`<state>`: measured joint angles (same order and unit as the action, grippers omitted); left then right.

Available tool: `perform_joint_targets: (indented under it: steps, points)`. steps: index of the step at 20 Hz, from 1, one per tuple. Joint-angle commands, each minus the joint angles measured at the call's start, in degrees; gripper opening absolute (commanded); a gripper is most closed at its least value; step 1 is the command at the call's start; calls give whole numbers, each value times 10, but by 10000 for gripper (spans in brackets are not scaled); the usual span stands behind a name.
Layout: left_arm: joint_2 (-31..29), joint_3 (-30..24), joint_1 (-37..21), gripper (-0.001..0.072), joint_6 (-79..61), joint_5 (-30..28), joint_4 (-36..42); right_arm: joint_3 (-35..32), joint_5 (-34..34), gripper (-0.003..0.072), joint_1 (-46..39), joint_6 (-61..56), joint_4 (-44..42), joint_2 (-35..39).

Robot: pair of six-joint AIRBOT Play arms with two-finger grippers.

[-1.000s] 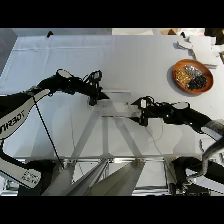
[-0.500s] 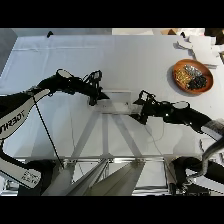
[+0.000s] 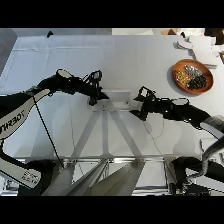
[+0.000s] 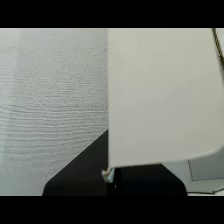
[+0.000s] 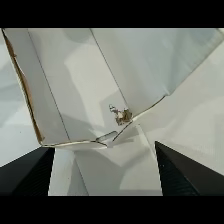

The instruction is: Fold the box and place the chain.

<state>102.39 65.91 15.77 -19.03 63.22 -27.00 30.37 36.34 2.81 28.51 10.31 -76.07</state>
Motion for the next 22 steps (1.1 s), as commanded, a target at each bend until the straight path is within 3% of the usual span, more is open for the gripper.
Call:
perform_joint_targets:
  steps: [1,16,22]
  points:
    - [0,0,0,9,0,0,0,28,66,701,-17,0,52,-30]
    - [0,0,0,9,0,0,0,99,69,699,-17,50,54,-74]
    - [0,0,0,9,0,0,0,105,128,699,-17,122,11,-88]
